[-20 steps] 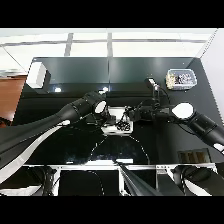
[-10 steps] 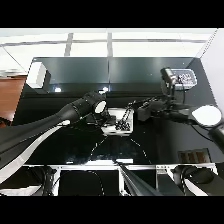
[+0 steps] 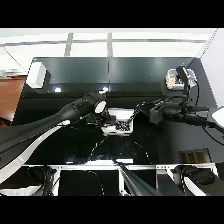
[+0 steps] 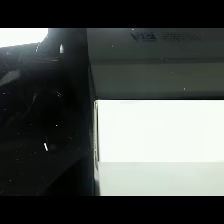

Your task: Fold the box and place the chain.

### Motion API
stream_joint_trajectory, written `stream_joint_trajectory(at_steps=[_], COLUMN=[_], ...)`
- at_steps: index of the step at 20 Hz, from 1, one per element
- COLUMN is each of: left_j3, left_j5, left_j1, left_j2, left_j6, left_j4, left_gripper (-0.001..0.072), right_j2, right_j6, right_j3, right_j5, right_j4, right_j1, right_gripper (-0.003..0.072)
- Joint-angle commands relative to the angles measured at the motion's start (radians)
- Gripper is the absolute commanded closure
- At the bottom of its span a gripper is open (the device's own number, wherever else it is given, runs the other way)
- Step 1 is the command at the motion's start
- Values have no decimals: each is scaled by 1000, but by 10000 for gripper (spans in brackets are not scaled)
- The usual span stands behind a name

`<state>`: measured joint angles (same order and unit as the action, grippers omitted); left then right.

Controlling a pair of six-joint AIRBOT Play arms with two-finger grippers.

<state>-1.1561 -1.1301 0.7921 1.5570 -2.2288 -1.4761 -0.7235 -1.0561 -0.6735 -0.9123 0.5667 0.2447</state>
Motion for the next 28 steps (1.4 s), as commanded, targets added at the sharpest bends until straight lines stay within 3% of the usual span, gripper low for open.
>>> stream_joint_trajectory(at_steps=[1, 4, 8, 9, 10, 11, 14, 20, 21, 22, 23, 26, 28], left_j3=[0, 0, 0, 0, 0, 0, 0, -20, -37, -57, -77, -125, -109], left_j5=[0, 2, 3, 4, 3, 3, 3, -41, -61, -79, -92, -164, -231], left_j1=[0, 0, 0, 0, -1, -2, -2, 2, 6, 7, 7, 8, 15], left_j2=[0, 0, 0, 0, 0, 0, 2, 1, 1, 1, 0, -40, -124], left_j6=[0, 0, 0, 0, 0, 0, 0, -80, -103, -109, -107, -30, 32], left_j4=[0, 0, 0, -1, -6, -6, -4, -10, -36, -50, -53, -113, -258], left_gripper=[681, 681, 681, 681, 681, 681, 681, 676, 579, 368, 237, 237, 238], right_j2=[3, -12, -97, -124, -147, -161, -152, -142, -142, -142, -142, -142, -142], right_j6=[-6, -19, -19, -19, -19, -19, -18, -8, -8, -8, -8, -8, -9], right_j3=[0, 0, 7, 11, 13, 12, 2, -3, -3, -3, -3, -3, -3], right_j5=[-77, -72, 34, 52, 50, 44, 10, -183, -199, -203, -202, -200, -200], right_j4=[-70, -75, -72, -63, -56, -43, 10, 64, 82, 92, 92, 92, 93], right_j1=[-2, 50, 140, 153, 154, 150, 54, -187, -196, -195, -195, -195, -195], right_gripper=[668, 667, 666, 600, 385, 337, 339, 339, 339, 339, 339, 339, 339])
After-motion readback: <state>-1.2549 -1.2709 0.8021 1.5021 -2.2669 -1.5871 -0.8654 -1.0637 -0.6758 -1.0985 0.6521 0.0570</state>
